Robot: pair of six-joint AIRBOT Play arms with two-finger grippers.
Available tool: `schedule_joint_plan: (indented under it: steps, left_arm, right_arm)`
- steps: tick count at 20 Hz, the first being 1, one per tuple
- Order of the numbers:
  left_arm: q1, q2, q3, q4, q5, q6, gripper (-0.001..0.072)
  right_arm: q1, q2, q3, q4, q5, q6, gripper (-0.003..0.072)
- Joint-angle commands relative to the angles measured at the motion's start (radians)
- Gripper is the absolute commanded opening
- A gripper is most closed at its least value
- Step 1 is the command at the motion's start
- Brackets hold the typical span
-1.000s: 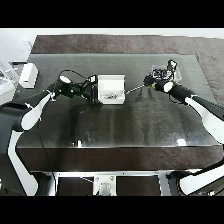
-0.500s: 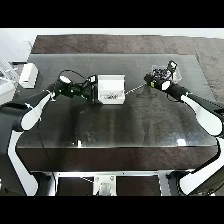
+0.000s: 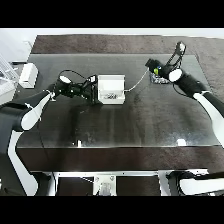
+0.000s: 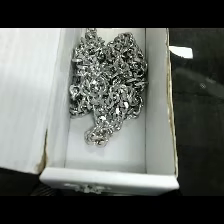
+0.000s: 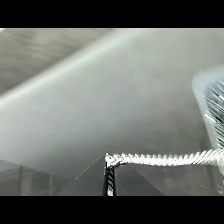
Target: Fold the box and place the chain.
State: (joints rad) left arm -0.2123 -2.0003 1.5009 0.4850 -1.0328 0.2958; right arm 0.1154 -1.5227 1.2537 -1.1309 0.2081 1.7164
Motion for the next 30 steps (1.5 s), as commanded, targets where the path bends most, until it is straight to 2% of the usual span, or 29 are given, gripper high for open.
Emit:
schedule_joint_plan:
  steps: [1,7,11,17,25,30]
  left_arm:
    - [0.000,0.000,0.000,0.000,0.000,0.000,0.0519]
    - [0.000,0.000,0.000,0.000,0.000,0.000,0.0519]
    - [0.000,0.000,0.000,0.000,0.000,0.000,0.0519]
    - [0.000,0.000,0.000,0.000,0.000,0.000,0.0519]
    - [0.000,0.000,0.000,0.000,0.001,0.000,0.0519]
    - [0.000,0.000,0.000,0.000,0.001,0.000,0.0519]
  right_arm:
    - [0.051,0.167,-0.001,-0.068,0.065,-0.026,0.0003]
    - [0.159,0.350,0.000,-0.156,0.112,-0.027,0.0004]
    - [0.239,0.393,0.000,-0.172,0.116,-0.046,0.0004]
    - [0.353,0.375,-0.012,-0.172,0.118,-0.053,0.0004]
    - [0.373,0.311,-0.090,-0.129,0.115,-0.048,0.0004]
    - [0.391,0.206,-0.124,-0.107,0.115,-0.049,0.0004]
